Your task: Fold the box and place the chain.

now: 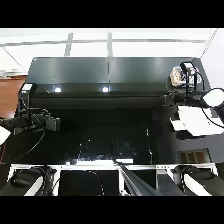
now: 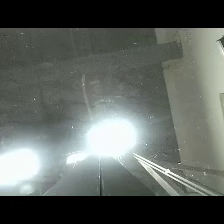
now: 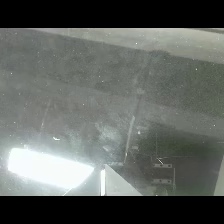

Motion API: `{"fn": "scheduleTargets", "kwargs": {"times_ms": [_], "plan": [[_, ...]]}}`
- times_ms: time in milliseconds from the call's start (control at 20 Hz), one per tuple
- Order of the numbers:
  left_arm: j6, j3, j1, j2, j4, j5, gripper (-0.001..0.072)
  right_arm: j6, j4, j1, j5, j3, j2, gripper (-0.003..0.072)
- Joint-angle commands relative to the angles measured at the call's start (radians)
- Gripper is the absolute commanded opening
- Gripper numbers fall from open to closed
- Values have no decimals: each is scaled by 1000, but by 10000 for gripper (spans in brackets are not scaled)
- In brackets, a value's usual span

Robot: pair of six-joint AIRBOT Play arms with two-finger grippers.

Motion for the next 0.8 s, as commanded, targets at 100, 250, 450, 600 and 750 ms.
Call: {"fn": "scheduleTargets", "kwargs": {"times_ms": [100, 250, 450, 600, 750], "plan": [[0, 0, 0, -7, 0, 227, 29, 0, 31, 1, -56, 0, -1, 16], [-1, 0, 0, -49, -27, 480, 29, 5, 36, 1, -225, 0, -3, 400], [0, 0, 0, -188, -22, 634, 466, 90, -65, -63, -341, 6, -25, 708], [-2, 8, 1, -277, -21, 540, 712, 351, -314, -353, -251, 93, -85, 707], [-2, 9, 1, -288, -22, 435, 709, 357, -289, -730, -79, 230, -209, 707]]}}
